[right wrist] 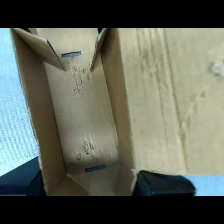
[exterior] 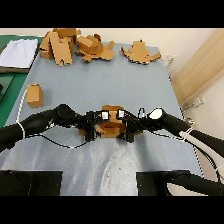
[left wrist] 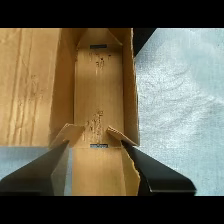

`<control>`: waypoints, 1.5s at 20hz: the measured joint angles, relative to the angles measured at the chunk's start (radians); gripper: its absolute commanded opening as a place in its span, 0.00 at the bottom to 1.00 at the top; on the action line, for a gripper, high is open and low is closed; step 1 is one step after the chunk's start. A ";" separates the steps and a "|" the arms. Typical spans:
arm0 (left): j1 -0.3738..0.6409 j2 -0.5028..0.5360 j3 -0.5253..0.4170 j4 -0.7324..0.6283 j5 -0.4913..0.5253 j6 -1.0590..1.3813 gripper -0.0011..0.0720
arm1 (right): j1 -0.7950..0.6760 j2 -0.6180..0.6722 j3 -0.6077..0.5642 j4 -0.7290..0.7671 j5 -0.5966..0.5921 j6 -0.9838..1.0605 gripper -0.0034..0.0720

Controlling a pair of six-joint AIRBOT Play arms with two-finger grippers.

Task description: Fold the box.

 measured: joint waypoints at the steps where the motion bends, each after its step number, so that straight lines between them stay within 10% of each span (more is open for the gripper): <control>1: 0.000 0.000 0.000 0.001 0.000 -0.003 0.73 | 0.000 0.000 0.000 0.000 0.000 0.000 0.85; 3: 0.009 0.005 0.000 0.031 -0.003 -0.040 0.54 | 0.000 0.000 0.000 0.002 0.001 0.000 0.85; 19: 0.261 0.241 -0.014 0.703 -0.253 -1.175 0.54 | 0.001 0.000 0.000 0.001 0.002 -0.001 0.85; 30: 0.260 0.060 -0.044 0.414 -0.236 -1.468 0.54 | 0.001 0.000 0.000 0.013 0.002 -0.001 0.85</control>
